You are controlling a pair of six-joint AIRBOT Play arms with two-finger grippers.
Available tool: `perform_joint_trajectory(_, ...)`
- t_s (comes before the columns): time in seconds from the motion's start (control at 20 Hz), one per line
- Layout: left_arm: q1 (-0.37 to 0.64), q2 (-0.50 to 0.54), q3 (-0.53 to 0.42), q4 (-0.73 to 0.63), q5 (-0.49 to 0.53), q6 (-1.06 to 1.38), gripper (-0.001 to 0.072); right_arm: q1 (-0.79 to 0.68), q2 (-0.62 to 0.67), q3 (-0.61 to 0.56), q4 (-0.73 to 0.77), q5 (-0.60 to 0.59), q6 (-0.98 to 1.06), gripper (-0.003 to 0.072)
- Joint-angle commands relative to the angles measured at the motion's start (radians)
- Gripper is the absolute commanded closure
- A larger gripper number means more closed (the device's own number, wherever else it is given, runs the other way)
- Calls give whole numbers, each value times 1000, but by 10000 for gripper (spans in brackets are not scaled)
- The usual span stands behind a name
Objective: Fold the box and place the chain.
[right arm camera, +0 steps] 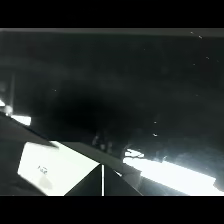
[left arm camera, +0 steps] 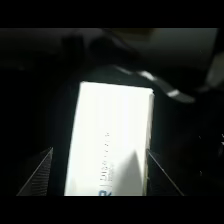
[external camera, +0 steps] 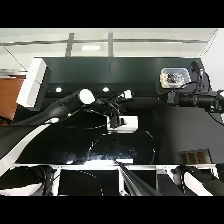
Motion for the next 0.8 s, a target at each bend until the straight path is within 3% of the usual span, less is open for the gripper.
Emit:
perform_joint_trajectory(0.0,-6,-56,37,119,-116,-4,2,-5,1,1,-21,-10,1,671)
perform_joint_trajectory(0.35,-7,-69,37,100,-130,-4,2,-5,1,1,-19,-10,1,671)
perform_joint_trajectory(0.65,-77,-139,37,96,-3,-76,7,-5,1,1,-19,-10,5,670)
perform_joint_trajectory(0.75,-66,-121,38,200,-44,-188,245,-5,1,1,-20,-9,5,671)
